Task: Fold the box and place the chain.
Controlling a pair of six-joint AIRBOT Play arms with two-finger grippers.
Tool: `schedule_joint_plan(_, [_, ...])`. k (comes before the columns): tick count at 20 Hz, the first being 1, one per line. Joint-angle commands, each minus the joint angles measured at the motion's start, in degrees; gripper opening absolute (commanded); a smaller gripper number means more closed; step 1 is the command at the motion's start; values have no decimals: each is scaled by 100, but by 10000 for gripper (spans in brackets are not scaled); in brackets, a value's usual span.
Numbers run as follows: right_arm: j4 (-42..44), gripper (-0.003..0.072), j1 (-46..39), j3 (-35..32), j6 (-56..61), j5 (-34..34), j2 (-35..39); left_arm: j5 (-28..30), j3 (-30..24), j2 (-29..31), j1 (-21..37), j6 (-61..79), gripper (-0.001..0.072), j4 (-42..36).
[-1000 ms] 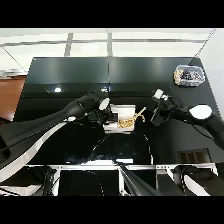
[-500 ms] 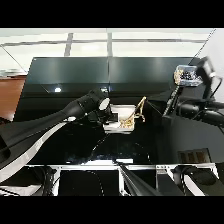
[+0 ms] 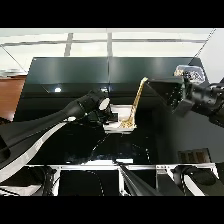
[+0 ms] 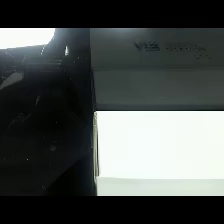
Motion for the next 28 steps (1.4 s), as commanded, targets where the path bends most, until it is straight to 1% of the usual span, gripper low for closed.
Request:
schedule_joint_plan(1, [673,16,4,289,-140,-120,0,2,2,-2,4,0,30,0])
schedule_joint_plan(4, [754,16,7,678,85,-350,0,2,2,-2,4,0,29,0])
schedule_joint_plan(6, [776,16,7,807,273,-490,0,2,2,-2,4,0,29,0])
schedule_joint_plan(11, [745,16,7,817,525,-501,-37,2,2,-2,4,0,30,0])
schedule_joint_plan(12, [529,16,7,817,551,-501,-61,4,2,-2,4,0,30,0])
schedule_joint_plan(14, [-321,16,7,815,1187,-321,-212,0,2,-2,4,0,29,2])
schedule_joint_plan(15, [-874,16,11,813,1491,-81,-337,0,2,-2,4,0,30,0])
schedule_joint_plan(17, [-2264,17,214,756,2004,328,-634,2,2,-2,4,0,29,2])
schedule_joint_plan(19, [-3462,17,614,553,2594,350,-977,11,2,-2,4,0,30,2])
schedule_joint_plan(20, [-3718,17,776,422,2662,308,-1143,11,2,-2,4,0,30,2])
schedule_joint_plan(23, [-3810,19,1060,63,2671,136,-1661,11,2,-2,4,0,30,2])
schedule_joint_plan(24, [-3807,45,1078,35,2671,133,-1801,9,2,-2,4,2,30,2])
schedule_joint_plan(25, [-3834,287,1078,28,2671,138,-1891,9,2,-2,4,2,30,2])
schedule_joint_plan(26, [-3915,389,1040,31,2667,133,-1902,11,2,-2,4,2,29,2])
schedule_joint_plan(28, [-4157,389,763,33,2603,382,-1829,9,2,-2,4,0,30,2])
